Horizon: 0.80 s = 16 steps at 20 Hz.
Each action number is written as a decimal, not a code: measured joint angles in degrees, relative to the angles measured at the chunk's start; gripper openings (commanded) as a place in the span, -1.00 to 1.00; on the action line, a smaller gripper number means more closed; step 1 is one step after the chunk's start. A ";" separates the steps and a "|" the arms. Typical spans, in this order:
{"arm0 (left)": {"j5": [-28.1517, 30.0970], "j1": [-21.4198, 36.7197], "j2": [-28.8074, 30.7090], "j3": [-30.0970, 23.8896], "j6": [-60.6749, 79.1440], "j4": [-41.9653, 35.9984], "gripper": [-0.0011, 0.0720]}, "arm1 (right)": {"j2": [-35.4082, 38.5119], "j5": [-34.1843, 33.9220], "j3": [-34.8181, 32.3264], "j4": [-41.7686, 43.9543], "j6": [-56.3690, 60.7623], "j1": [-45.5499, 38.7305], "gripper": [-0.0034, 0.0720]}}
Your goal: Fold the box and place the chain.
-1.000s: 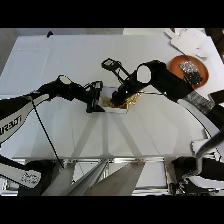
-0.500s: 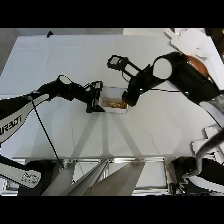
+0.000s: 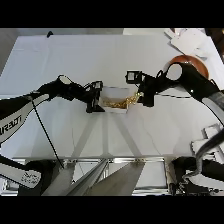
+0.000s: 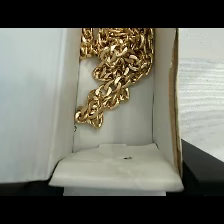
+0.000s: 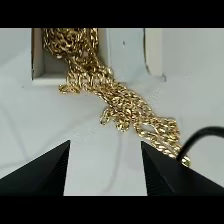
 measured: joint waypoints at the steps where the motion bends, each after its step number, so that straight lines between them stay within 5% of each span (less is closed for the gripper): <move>1: -0.02 0.00 0.00 0.00 0.00 0.00 0.07 | -1.73 -0.81 -0.28 1.40 -3.21 -0.81 0.72; 3: -0.02 0.00 0.00 0.00 0.02 0.02 0.07 | -5.14 -2.38 -0.66 3.48 -8.98 -1.70 0.82; 11: -0.02 0.00 0.00 0.00 0.02 0.02 0.07 | -13.16 -11.78 -0.98 11.67 -21.00 -2.08 0.72; 14: 0.00 0.00 0.00 0.00 0.02 0.00 0.07 | -14.14 -12.90 -0.98 12.46 -21.68 -1.20 -0.06; 16: -0.02 0.00 0.00 0.00 0.00 0.02 0.07 | -14.45 -11.72 -0.98 12.17 -21.66 -0.87 -0.32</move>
